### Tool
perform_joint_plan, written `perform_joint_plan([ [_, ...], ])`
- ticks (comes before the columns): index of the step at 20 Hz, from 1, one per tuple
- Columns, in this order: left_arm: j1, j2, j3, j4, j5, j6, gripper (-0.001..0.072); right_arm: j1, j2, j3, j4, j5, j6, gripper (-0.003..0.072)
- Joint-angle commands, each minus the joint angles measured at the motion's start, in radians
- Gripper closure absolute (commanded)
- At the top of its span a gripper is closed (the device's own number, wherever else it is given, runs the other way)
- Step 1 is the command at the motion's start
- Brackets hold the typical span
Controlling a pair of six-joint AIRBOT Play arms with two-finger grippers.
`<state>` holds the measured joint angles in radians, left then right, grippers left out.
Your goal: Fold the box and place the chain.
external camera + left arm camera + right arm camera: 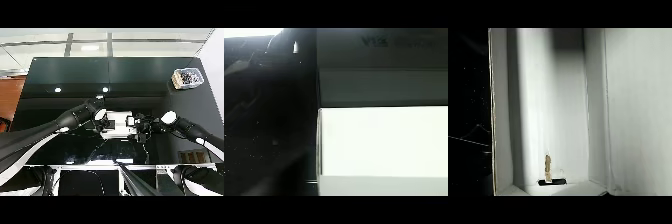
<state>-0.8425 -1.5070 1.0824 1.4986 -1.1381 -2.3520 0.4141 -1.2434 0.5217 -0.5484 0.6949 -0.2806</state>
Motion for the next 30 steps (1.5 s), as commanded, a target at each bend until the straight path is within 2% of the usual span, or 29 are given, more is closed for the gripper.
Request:
perform_joint_plan([
  [1,0.0,0.0,0.002,0.0,-0.001,-0.014,0.0272,0.0,-0.001,0.0,0.0,0.0,0.001,0.056],
  [2,0.0,0.0,0.002,0.0,-0.001,-0.014,0.0227,0.0,-0.001,0.0,0.0,0.0,0.001,0.056],
  [5,0.0,0.0,0.002,0.0,0.005,-0.034,0.0232,0.0,-0.001,0.0,0.0,0.0,0.001,0.056],
  [6,0.0,0.0,0.002,0.0,0.005,-0.058,0.0433,0.0,-0.001,0.0,0.0,0.0,0.0,0.056],
  [7,0.0,0.0,0.002,0.0,0.011,-0.056,0.0682,0.0,-0.001,0.0,0.0,0.0,0.001,0.056],
  [13,0.003,0.0,0.002,-0.014,0.003,-0.034,0.0684,0.0,0.0,0.0,-0.006,0.0,0.0,0.0559],
  [14,0.003,0.0,0.002,-0.011,0.003,-0.034,0.0684,0.0,-0.001,0.0,-0.008,0.0,0.006,0.0503],
  [15,0.003,0.0,0.002,-0.006,0.003,-0.034,0.0685,0.0,0.0,0.0,-0.007,-0.023,0.036,0.0331],
  [17,0.003,0.0,0.002,0.004,0.003,-0.034,0.0684,-0.001,0.0,0.0,-0.014,-0.058,0.065,0.0035],
  [18,0.003,0.0,0.002,0.005,0.002,-0.034,0.0685,-0.001,0.003,0.001,-0.03,-0.063,0.065,0.0003],
  [21,0.006,0.001,0.002,0.004,-0.002,-0.034,0.0684,-0.001,0.062,0.005,-0.098,-0.001,0.119,0.0004],
  [25,0.006,0.001,0.002,0.008,0.0,-0.03,0.0684,-0.001,0.164,0.007,-0.275,0.037,0.256,0.0005],
  [30,0.005,0.001,0.002,0.007,-0.003,-0.003,0.0684,0.0,0.167,0.007,-0.269,0.043,0.266,0.0037],
])
